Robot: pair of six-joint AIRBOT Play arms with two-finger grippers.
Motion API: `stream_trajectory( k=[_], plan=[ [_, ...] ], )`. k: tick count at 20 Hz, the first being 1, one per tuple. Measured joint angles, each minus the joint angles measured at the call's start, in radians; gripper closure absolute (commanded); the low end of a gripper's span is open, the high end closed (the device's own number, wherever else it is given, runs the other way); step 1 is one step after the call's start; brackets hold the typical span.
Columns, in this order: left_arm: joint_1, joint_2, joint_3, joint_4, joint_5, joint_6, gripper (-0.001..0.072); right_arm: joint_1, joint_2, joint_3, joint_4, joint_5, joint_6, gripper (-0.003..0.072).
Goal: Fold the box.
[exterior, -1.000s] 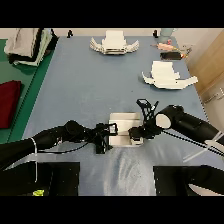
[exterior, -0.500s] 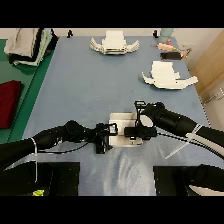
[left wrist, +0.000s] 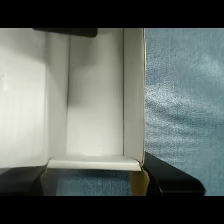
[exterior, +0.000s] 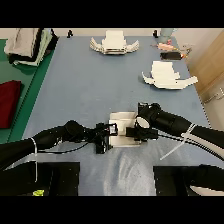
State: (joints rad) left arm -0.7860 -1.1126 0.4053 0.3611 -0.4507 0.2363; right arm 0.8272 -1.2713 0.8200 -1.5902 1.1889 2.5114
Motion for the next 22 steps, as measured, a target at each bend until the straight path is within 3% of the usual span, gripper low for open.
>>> stream_trajectory(
  k=[4,5,6,11,15,16,17,19,22],
  plan=[
    [0.000,0.000,0.000,0.000,-0.001,-0.003,0.0173,0.014,-0.006,0.001,-0.019,0.005,0.024,0.0684],
    [0.000,0.000,0.000,0.000,-0.001,-0.004,0.0173,0.016,-0.007,0.001,-0.022,0.006,0.028,0.0583],
    [0.000,0.000,0.000,-0.002,-0.002,-0.006,0.0173,0.018,-0.008,0.002,-0.024,0.007,0.040,0.0418],
    [0.000,0.000,0.000,-0.003,-0.002,-0.008,0.0173,0.021,0.004,0.011,-0.023,0.008,0.039,0.0285],
    [0.000,0.000,0.000,-0.002,-0.002,-0.005,0.0173,0.021,0.008,0.013,-0.013,0.008,0.034,0.0287],
    [0.000,0.000,0.000,-0.002,-0.002,-0.005,0.0173,0.021,0.009,0.013,-0.011,0.008,0.031,0.0379],
    [0.000,0.000,0.000,-0.002,-0.002,-0.005,0.0173,0.021,0.009,0.013,-0.010,0.008,0.030,0.0517],
    [0.000,0.000,0.000,-0.001,-0.003,-0.004,0.0173,0.021,0.010,0.013,-0.010,0.010,0.024,0.0683],
    [0.000,0.000,0.000,0.000,-0.003,-0.001,0.0173,0.023,0.008,0.014,-0.007,0.016,0.020,0.0683]
  ],
)
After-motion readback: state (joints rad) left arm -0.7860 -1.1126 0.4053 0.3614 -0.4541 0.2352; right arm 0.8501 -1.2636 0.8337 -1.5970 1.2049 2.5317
